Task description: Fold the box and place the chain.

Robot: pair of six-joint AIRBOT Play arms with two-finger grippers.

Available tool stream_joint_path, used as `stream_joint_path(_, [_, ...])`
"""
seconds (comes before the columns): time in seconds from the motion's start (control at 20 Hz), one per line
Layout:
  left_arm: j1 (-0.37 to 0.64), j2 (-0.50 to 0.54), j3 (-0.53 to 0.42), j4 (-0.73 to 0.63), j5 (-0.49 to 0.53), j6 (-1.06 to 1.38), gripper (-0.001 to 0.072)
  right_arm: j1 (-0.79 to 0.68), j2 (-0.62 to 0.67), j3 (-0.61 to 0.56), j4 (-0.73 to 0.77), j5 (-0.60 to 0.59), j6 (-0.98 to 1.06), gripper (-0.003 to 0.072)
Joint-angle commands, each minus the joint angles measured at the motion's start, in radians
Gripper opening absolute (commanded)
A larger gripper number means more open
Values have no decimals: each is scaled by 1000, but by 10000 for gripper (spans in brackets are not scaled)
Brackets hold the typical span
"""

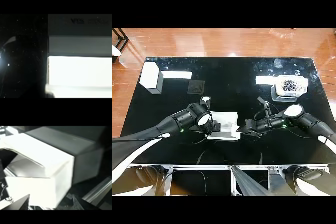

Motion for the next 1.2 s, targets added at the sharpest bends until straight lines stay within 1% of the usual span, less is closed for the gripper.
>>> stream_joint_path(0.0, [0,0,0,0,0,0,16,97,0,39,-35,-85,89,587])
stream_joint_path(0.2, [0,0,0,0,-2,0,16,198,0,78,-183,-180,271,580])
stream_joint_path(0.3, [0,0,0,1,-1,0,16,238,0,95,-257,-189,346,580])
stream_joint_path(0.4, [0,0,0,1,-1,1,16,266,0,109,-301,-195,383,580])
stream_joint_path(0.5, [0,0,0,1,-1,1,16,276,-1,115,-312,-200,407,524])
stream_joint_path(0.6, [0,0,0,1,-1,2,16,278,-2,125,-339,-207,444,523])
stream_joint_path(0.75, [0,0,0,1,0,3,17,283,-4,154,-423,-214,528,521])
stream_joint_path(0.8, [0,0,0,2,1,4,16,291,-6,164,-459,-212,559,464])
stream_joint_path(0.95, [0,0,0,1,1,8,16,343,-26,193,-518,-209,640,464])
stream_joint_path(1.15, [0,0,0,1,1,8,17,406,-68,237,-637,-210,783,464])
